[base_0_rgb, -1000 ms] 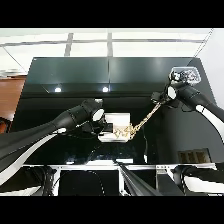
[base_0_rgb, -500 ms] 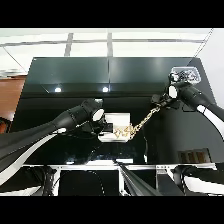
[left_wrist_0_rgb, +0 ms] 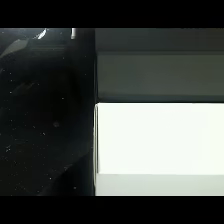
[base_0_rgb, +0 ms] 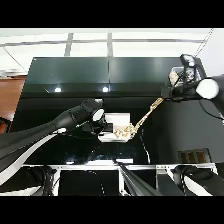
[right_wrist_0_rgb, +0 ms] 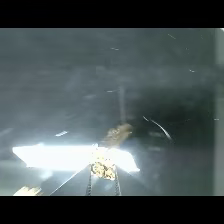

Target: Fold the box and place the chain.

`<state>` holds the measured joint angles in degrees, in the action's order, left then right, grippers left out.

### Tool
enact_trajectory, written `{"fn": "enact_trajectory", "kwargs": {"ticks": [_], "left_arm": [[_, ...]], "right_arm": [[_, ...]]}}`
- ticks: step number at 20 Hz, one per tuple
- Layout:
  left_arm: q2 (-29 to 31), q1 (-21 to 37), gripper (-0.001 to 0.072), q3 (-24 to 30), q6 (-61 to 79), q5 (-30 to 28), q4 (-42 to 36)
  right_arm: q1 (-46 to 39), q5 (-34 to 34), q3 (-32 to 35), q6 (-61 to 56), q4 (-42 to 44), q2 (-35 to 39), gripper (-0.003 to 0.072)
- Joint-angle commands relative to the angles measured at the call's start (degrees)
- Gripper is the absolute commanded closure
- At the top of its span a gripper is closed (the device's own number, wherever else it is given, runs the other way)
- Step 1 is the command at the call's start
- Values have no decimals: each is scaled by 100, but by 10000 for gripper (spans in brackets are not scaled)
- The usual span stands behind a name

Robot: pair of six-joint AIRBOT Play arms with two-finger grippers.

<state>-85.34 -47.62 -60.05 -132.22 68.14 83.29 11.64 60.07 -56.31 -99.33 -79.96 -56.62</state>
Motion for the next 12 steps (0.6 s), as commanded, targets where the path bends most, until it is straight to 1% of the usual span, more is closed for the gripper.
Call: {"fn": "enact_trajectory", "kwargs": {"ticks": [1, 3, 5, 7, 12], "left_arm": [[-2, 4, 678, 0, 0, -4, 0], [-2, 4, 679, 0, 2, -4, 0], [-2, 4, 679, 0, 0, -7, 0], [-2, 4, 678, 0, 2, -2, -2], [-2, 4, 679, 0, 0, -13, 0]], "right_arm": [[2, 855, -201, 1021, 1421, 807, 675], [2, 1250, -280, 1622, 2559, 870, 675], [39, 1366, -278, 2002, 3370, 861, 675], [208, 1294, -271, 2135, 3626, 846, 676], [898, 1259, -271, 2192, 3663, 393, 675]]}}
